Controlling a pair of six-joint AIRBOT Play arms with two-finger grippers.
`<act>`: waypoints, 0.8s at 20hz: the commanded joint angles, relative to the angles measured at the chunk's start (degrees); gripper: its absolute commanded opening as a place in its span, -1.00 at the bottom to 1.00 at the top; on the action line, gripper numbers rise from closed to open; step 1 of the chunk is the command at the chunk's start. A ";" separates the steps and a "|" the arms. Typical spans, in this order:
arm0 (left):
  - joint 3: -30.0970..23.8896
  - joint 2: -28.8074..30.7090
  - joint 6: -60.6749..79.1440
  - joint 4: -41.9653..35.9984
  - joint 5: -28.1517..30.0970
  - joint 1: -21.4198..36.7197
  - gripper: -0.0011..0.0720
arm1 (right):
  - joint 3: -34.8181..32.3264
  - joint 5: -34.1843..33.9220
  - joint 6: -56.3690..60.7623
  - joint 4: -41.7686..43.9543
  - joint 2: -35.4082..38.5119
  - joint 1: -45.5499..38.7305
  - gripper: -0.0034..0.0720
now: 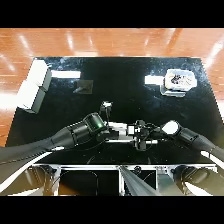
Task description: Fold the box and place the chain.
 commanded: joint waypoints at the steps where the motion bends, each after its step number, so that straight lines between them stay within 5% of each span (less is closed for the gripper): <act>1: 0.02 -0.11 0.00 0.04 0.04 0.02 -0.46 | 0.04 0.02 0.02 0.02 -0.02 0.02 0.53; 5: 0.04 -0.09 0.00 0.04 0.04 0.00 -0.50 | 0.04 0.02 0.02 0.02 -0.02 0.02 0.53; 6: 0.04 -0.09 0.13 0.04 0.04 0.00 -0.88 | 0.04 0.02 0.02 0.02 -0.02 0.02 0.53; 12: 0.04 -0.09 0.81 -0.24 0.04 0.00 -0.92 | 0.04 0.02 0.02 0.02 -0.02 0.02 0.53; 13: 0.04 -0.07 0.83 -0.57 0.04 -0.02 -0.86 | 0.04 0.02 0.02 0.02 -0.02 0.02 0.53; 15: 0.11 -0.04 0.85 -1.14 0.04 -0.02 -0.23 | 0.04 0.02 0.02 0.02 -0.02 0.02 0.53; 16: 0.39 -0.04 0.90 -1.25 0.24 -0.02 -0.08 | 0.04 0.02 0.02 0.02 -0.02 0.02 0.53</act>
